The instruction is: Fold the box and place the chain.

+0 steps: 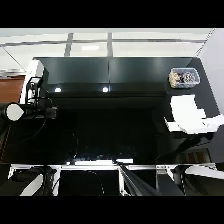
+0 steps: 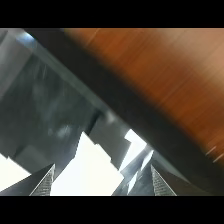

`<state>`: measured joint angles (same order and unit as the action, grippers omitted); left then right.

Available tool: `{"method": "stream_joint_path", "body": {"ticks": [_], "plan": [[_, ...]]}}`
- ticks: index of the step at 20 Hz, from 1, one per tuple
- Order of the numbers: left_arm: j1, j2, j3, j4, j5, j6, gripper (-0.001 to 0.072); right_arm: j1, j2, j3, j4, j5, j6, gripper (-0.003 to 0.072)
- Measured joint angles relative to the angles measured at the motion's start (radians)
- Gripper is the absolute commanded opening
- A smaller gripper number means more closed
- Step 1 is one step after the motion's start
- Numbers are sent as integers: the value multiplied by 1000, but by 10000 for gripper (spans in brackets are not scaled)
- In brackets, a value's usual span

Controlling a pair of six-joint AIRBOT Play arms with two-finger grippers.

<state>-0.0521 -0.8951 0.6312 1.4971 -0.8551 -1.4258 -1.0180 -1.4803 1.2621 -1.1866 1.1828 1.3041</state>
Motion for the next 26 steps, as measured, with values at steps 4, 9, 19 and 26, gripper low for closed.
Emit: {"method": "stream_joint_path", "body": {"ticks": [4,9,19,26], "plan": [[0,0,1,2,-13,-3,718,-47,-193,134,114,217,-126,708],[-3,0,1,-13,-16,-15,717,-19,-345,225,174,323,-225,309],[-3,0,1,-21,2,-22,717,41,-295,183,234,413,-342,16],[-3,0,1,-108,8,-23,717,221,31,-195,369,216,-386,16]]}}
